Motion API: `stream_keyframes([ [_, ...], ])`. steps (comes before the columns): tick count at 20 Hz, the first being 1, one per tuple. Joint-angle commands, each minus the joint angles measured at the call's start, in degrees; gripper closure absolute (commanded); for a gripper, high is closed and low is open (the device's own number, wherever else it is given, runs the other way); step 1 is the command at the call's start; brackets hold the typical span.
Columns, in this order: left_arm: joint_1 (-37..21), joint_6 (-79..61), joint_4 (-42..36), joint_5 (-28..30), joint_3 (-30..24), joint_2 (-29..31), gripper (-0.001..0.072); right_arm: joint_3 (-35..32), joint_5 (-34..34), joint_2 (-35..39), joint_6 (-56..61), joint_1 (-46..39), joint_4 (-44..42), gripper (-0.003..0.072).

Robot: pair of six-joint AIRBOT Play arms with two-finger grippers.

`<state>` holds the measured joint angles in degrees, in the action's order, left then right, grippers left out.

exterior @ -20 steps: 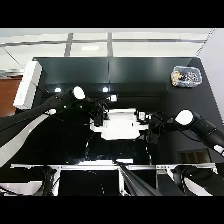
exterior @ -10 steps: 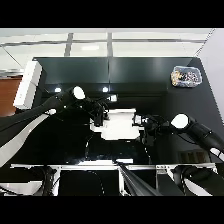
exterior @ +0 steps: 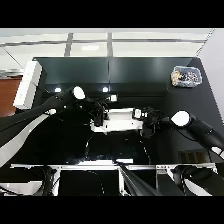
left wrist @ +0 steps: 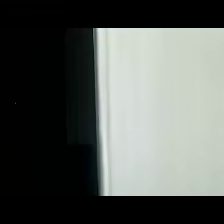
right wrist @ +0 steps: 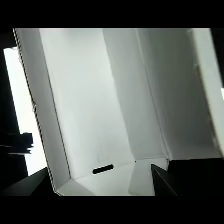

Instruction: Fold the box and place the chain.

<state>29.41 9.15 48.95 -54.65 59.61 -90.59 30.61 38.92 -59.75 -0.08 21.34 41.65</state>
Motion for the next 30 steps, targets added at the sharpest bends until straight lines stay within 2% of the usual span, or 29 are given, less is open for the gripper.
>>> stream_keyframes([
  [1,0.04,0.00,-0.20,-0.04,0.02,-0.02,0.0682,1.70,-1.70,0.07,-2.19,-0.28,-0.02,-0.0008],
  [7,0.04,-0.04,-0.20,0.15,0.02,0.00,0.0683,1.81,-2.51,-0.02,-4.31,-2.67,-1.16,-0.0008],
  [10,0.04,-0.07,-0.17,0.17,0.02,0.00,0.0683,1.79,0.20,-1.22,-4.33,-4.22,-1.77,-0.0008],
  [12,0.04,-0.50,0.02,0.02,0.20,0.04,0.0683,1.79,0.61,-2.21,-7.13,-4.15,-4.85,-0.0008],
  [15,0.04,-4.76,3.69,-3.63,2.21,0.13,0.0683,1.79,2.56,-2.99,-13.51,-4.07,-11.50,-0.0008],
  [20,0.07,-4.74,2.78,-4.13,2.91,0.07,0.0683,1.75,3.10,-3.52,-13.51,-4.13,-11.45,-0.0008],
  [24,0.04,-4.70,2.82,-4.13,2.89,0.07,0.0683,1.75,6.95,-6.23,-17.68,-3.82,-13.05,-0.0008],
  [30,0.04,-4.68,2.84,-3.93,2.73,-0.09,0.0685,1.75,5.57,-9.46,-18.43,-3.74,-12.09,-0.0008],
])
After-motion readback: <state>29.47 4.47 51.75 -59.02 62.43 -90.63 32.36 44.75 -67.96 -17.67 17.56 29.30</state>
